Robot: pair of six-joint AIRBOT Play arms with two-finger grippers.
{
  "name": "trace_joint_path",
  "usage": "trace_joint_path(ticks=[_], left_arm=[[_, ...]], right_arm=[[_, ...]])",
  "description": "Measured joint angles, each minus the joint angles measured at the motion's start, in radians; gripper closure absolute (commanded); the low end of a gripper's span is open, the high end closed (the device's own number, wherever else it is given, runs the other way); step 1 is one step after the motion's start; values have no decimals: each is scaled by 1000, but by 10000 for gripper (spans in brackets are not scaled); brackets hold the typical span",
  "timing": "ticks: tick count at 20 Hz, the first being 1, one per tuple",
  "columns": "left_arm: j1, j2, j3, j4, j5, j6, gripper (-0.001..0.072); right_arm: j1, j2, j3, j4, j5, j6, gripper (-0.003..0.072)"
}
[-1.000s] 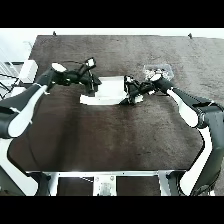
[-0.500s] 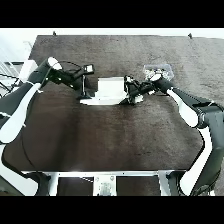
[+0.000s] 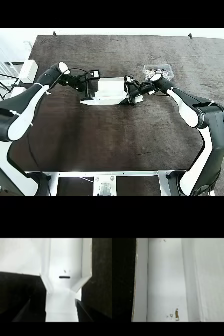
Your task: Fold the box and place the chain.
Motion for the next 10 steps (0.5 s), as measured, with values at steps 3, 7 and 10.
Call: trace_joint_path(ticks=[3, 7, 10], left_arm=[[-4, -28, 37, -13, -10, 14, 87], [-2, -47, 59, -31, -48, 28, 87], [-3, -60, 66, -53, -72, 35, 87]], right_arm=[[0, 0, 0, 0, 0, 0, 135], [0, 0, 0, 0, 0, 0, 135], [0, 0, 0, 0, 0, 0, 135]])
